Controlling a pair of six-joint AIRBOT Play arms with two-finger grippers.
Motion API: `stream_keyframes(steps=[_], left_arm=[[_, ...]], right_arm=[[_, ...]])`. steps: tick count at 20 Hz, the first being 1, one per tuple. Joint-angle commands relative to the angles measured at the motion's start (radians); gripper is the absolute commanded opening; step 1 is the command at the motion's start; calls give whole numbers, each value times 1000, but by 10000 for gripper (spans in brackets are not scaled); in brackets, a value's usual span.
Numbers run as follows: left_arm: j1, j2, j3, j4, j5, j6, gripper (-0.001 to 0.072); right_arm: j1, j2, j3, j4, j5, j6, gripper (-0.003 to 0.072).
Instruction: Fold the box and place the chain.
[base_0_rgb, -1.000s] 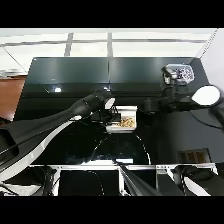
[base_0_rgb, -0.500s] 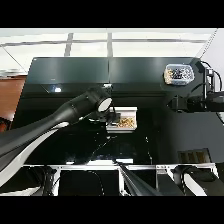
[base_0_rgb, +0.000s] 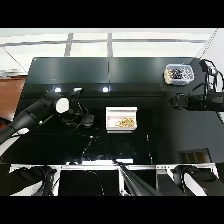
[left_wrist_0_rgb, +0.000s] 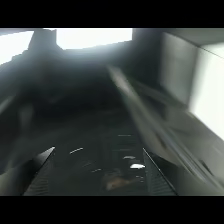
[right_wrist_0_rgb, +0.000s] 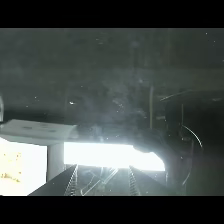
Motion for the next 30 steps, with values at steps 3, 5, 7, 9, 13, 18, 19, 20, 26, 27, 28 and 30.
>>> stream_keyframes(steps=[3, 5, 7, 9, 13, 18, 19, 20, 26, 27, 28, 30], left_arm=[[11, -24, -62, -426, 141, 1302, 720], [-5, -24, -62, -416, 170, 1575, 720], [10, -50, -50, -478, 173, 1719, 720], [43, -99, -43, -550, 180, 1728, 719], [53, -151, -36, -582, 182, 1779, 719], [41, -177, -36, -602, 192, 1825, 715], [40, -177, -36, -602, 192, 1825, 715], [38, -177, -36, -602, 192, 1825, 714], [6, -179, -36, -586, 191, 1786, 712], [6, -179, -36, -585, 191, 1769, 712], [6, -179, -36, -585, 188, 1767, 712], [5, -179, -36, -576, 166, 1735, 712]], right_arm=[[-1, 0, -53, -2, -39, 0, 375], [-1, 0, -60, -1, -41, 0, 375], [-1, 0, -60, -1, -47, 0, 375], [-1, 0, -60, 1, -47, 0, 375], [20, 0, -60, 6, -59, 0, 375], [73, 0, -60, 6, -95, 0, 375], [80, 0, -60, 6, -101, 0, 375], [89, 0, -60, 6, -111, 0, 375], [135, -27, -60, 6, -150, 5, 375], [142, -33, -60, 6, -150, 5, 375], [148, -37, -60, 6, -151, 5, 375], [152, -46, -60, 6, -151, 5, 375]])
